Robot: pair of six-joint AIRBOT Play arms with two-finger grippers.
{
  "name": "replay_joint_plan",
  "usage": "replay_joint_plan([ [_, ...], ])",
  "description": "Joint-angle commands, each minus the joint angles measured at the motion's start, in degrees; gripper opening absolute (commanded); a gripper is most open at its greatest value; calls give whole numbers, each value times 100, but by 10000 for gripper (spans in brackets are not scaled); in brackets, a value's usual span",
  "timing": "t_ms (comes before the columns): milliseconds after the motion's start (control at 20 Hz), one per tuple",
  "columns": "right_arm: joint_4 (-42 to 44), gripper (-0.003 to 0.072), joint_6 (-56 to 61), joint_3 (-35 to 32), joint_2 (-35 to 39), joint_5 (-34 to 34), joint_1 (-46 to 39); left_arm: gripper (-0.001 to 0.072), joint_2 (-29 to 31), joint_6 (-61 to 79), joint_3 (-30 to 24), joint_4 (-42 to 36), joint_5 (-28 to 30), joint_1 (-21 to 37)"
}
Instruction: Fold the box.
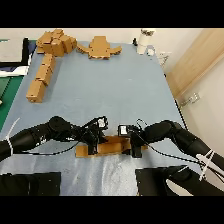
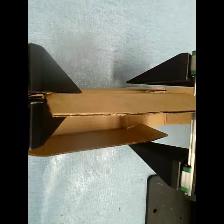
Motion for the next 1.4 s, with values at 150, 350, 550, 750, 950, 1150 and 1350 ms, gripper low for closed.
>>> replay_joint_plan([
  [150, -68, 695, 2, -11, -173, 240, -9, 13, 0, 2, 7, -2, 2, -2],
  [350, -61, 695, 0, -15, -387, 197, -9, 13, 0, 2, 7, 0, 4, -2],
  [550, -57, 695, -61, -184, -385, 181, 2, 13, 0, 2, 7, 0, 4, -2],
  [750, -59, 695, -63, -210, -387, 254, 2, 13, 0, 2, 7, -2, 4, -2],
  [950, -46, 672, -63, -210, -387, 271, 136, 13, 0, 2, 7, 0, 4, -2],
  [1150, -85, 630, -66, -210, -387, 339, 179, 13, 0, 2, 7, 0, 4, -2],
  [1350, -133, 625, -66, -212, -450, 348, 181, 13, 0, 2, 7, 0, 4, -2],
])
